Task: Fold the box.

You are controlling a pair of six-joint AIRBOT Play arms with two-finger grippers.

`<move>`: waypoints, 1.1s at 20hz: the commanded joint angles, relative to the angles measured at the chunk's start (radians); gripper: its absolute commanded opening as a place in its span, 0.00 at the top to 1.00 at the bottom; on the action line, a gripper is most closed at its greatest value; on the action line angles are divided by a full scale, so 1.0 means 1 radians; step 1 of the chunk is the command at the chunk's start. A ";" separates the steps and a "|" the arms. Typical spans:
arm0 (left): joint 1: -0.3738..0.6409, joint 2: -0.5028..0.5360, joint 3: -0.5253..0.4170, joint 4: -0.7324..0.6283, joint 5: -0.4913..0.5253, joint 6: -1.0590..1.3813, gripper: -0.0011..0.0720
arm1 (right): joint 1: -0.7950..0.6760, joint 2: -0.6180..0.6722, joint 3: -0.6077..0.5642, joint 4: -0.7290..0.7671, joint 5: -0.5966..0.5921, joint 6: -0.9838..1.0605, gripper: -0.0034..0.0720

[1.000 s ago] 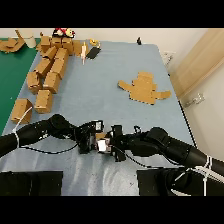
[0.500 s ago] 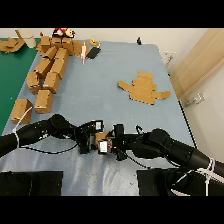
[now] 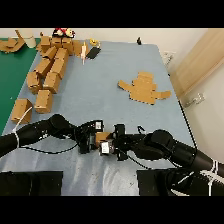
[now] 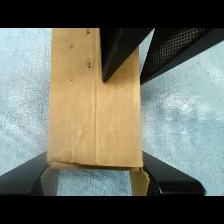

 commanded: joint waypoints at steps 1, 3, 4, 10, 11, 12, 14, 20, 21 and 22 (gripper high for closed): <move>0.000 0.000 0.000 0.000 -0.002 0.001 0.30 | 0.000 0.003 0.000 0.001 -0.001 0.000 0.65; 0.000 0.000 0.000 0.000 -0.002 0.001 0.29 | 0.000 0.013 0.000 0.004 -0.008 0.000 0.65; 0.000 0.000 0.000 0.000 -0.002 0.001 0.30 | 0.000 0.018 0.000 0.010 -0.015 0.000 0.66; 0.000 0.000 0.000 0.000 -0.002 0.001 0.30 | -0.001 0.046 0.000 0.011 -0.023 0.001 0.74; 0.000 0.000 0.000 0.000 -0.002 0.001 0.30 | -0.001 0.046 0.000 0.011 -0.021 0.001 0.74; 0.000 0.000 0.000 0.000 -0.002 0.001 0.30 | -0.001 0.046 0.000 0.011 -0.019 0.001 0.74; 0.000 0.000 0.000 0.000 -0.002 0.001 0.29 | -0.001 0.046 0.000 0.011 -0.011 0.001 0.75; 0.000 0.000 0.000 0.000 -0.002 0.001 0.30 | -0.001 0.043 0.000 -0.025 0.014 0.000 0.82; 0.000 0.000 0.000 0.000 -0.002 0.001 0.30 | -0.001 0.043 0.000 -0.021 0.007 0.000 0.82; 0.000 0.000 0.000 0.000 -0.002 0.001 0.29 | -0.001 0.042 0.000 -0.016 -0.004 0.000 0.82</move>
